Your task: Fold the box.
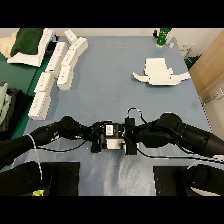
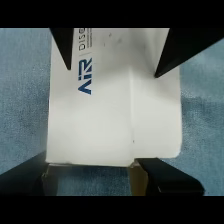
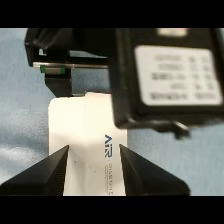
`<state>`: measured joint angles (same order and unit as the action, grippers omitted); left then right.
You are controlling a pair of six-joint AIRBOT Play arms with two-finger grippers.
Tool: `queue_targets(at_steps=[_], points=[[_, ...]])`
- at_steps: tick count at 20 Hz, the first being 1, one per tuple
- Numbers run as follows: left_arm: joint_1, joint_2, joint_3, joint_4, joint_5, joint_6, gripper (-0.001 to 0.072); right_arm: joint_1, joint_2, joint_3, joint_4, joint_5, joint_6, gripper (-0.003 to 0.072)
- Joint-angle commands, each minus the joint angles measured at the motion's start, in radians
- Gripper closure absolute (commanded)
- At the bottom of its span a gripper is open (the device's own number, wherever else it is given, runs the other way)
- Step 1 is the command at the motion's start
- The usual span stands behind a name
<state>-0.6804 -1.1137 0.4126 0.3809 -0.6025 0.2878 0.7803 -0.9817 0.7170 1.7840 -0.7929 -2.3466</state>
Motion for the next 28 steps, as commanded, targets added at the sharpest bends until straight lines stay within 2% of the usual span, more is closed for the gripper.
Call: queue_targets(at_steps=[1,11,12,13,19,23,28], points=[[0.001,0.0,0.001,0.0,0.0,0.0,0.023,0.001,-0.038,0.001,0.026,0.021,-0.113,0.0187],[0.001,0.0,0.001,0.0,0.0,0.0,0.023,0.001,-0.006,0.029,-0.033,0.079,-0.15,0.0189],[0.001,0.0,0.001,0.0,0.0,0.0,0.023,0.001,-0.006,0.029,-0.044,0.089,-0.15,0.0193],[0.001,0.0,0.001,0.0,0.0,0.0,0.023,0.001,-0.006,0.029,-0.054,0.096,-0.149,0.0246],[0.001,0.0,0.001,0.0,0.0,0.0,0.023,0.001,-0.008,0.029,-0.064,0.096,-0.148,0.0247],[0.001,0.0,0.001,0.0,0.0,0.0,0.023,0.021,0.011,0.028,0.024,0.053,-0.149,0.024],[0.001,0.0,0.001,0.0,0.0,0.0,0.023,0.032,-0.014,0.024,0.052,-0.021,-0.148,0.024]])
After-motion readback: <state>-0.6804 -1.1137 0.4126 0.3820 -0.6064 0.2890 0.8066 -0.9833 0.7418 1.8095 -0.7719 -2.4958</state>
